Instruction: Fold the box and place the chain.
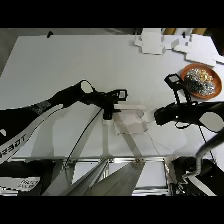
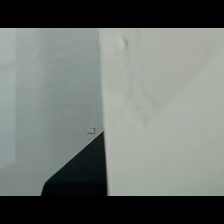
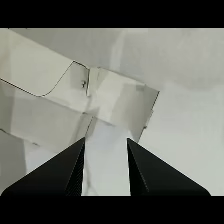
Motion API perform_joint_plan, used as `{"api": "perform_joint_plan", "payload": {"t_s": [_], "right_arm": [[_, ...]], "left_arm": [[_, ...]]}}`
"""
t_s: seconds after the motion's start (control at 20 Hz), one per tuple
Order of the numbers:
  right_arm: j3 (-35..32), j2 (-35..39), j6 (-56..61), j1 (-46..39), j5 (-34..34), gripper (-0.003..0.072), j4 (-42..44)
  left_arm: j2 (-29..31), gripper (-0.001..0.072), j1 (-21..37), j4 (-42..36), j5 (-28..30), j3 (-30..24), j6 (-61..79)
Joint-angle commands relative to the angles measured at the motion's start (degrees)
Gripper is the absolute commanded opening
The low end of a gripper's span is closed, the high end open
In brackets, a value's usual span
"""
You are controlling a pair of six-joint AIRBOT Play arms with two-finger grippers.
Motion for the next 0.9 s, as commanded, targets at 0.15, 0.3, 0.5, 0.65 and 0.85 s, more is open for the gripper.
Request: {"api": "perform_joint_plan", "payload": {"t_s": [0.15,0.3,0.5,0.65,0.85], "right_arm": [[0.0,0.1,0.0,0.0,0.1,0.0293,0.0],[0.0,0.1,0.0,0.0,0.1,0.0293,0.0],[0.0,0.1,-3.7,0.0,0.3,0.0292,0.0],[0.0,0.1,-10.7,0.0,1.5,0.0291,0.5],[-1.6,0.1,-25.9,0.0,5.2,0.0008,7.0]], "left_arm": [[-0.8,0.0001,0.0,-4.2,-2.1,0.0,4.0],[-0.9,0.0001,0.0,-2.8,-2.0,0.0,3.8],[-0.8,0.0006,0.0,-2.1,-2.1,0.0,3.8],[-0.8,0.0017,0.0,-2.1,-2.4,0.0,3.8],[-0.8,0.0017,0.0,-2.1,-2.5,0.0,3.8]]}}
